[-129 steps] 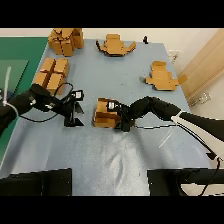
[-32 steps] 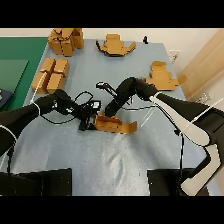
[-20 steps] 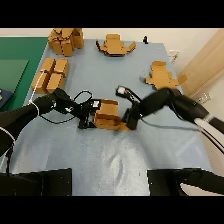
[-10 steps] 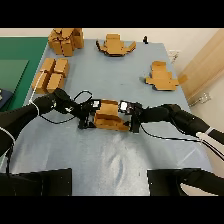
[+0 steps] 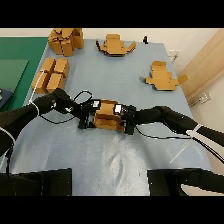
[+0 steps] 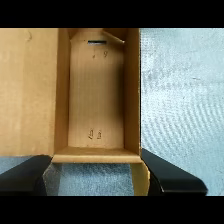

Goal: Fold the box.

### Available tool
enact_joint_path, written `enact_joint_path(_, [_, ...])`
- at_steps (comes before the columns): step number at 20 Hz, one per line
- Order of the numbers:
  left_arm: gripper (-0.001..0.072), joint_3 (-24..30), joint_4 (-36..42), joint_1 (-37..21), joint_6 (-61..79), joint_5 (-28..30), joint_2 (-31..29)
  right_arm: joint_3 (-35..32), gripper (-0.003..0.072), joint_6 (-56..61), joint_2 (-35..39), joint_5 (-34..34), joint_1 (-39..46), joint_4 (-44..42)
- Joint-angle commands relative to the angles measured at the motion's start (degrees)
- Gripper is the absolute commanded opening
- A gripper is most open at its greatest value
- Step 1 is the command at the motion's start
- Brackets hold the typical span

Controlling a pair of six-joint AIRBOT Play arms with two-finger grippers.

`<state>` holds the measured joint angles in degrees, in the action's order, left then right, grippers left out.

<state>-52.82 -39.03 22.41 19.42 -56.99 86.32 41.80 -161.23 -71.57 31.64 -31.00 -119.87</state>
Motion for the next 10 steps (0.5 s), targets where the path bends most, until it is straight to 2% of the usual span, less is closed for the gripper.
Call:
enact_joint_path(1, [0.0022,0.0,0.0,0.0,0.0,0.0,0.0,0.4,0.0214,-0.8,-2.3,-2.3,-0.9,-1.4])
enact_joint_path(3, [0.0021,0.0,0.0,0.0,0.0,0.0,0.0,1.0,0.0147,-0.8,-3.1,-2.5,-1.7,-1.5])
enact_joint_path(10, [0.0022,0.0,0.0,0.0,0.0,0.0,0.0,2.7,0.0147,-0.8,-3.5,-2.7,-3.1,-2.1])
